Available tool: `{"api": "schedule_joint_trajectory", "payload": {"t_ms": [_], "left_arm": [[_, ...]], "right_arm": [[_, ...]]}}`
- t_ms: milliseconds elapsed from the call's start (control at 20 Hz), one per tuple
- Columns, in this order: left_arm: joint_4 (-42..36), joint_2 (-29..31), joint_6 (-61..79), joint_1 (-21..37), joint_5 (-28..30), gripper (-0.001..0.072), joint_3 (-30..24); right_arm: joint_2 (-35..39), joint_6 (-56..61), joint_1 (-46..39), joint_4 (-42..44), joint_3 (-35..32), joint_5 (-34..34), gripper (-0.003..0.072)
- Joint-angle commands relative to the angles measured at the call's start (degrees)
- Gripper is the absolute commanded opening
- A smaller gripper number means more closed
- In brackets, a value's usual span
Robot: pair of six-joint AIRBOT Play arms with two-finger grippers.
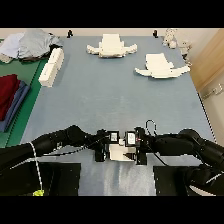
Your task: Fold the box.
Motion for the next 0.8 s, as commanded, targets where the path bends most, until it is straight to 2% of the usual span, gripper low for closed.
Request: {"api": "schedule_joint_trajectory", "payload": {"t_ms": [0,550,600,650,700,750], "left_arm": [[0.0,0.0,0.0,0.0,0.0,0.046,0.0],[0.0,0.0,0.0,0.0,0.0,0.0461,0.0],[0.0,0.0,0.0,0.0,0.0,0.0461,0.0],[0.0,0.0,0.0,0.0,0.0,0.046,0.0],[0.0,0.0,0.0,0.0,0.0,0.0461,0.0],[0.0,0.0,0.0,0.0,0.0,0.0461,0.0]], "right_arm": [[0.1,-3.8,0.9,-0.3,0.0,0.0,0.0592],[-2.9,-4.1,3.7,-8.7,-0.3,5.3,0.0581],[-2.8,-4.2,3.9,-8.7,-0.3,5.3,0.0564],[-2.6,-4.2,4.3,-8.7,-0.3,5.3,0.0502],[-2.4,-4.2,4.8,-8.8,-0.3,5.3,0.0502],[-2.3,-4.2,5.2,-9.2,-0.3,5.3,0.0457]]}}
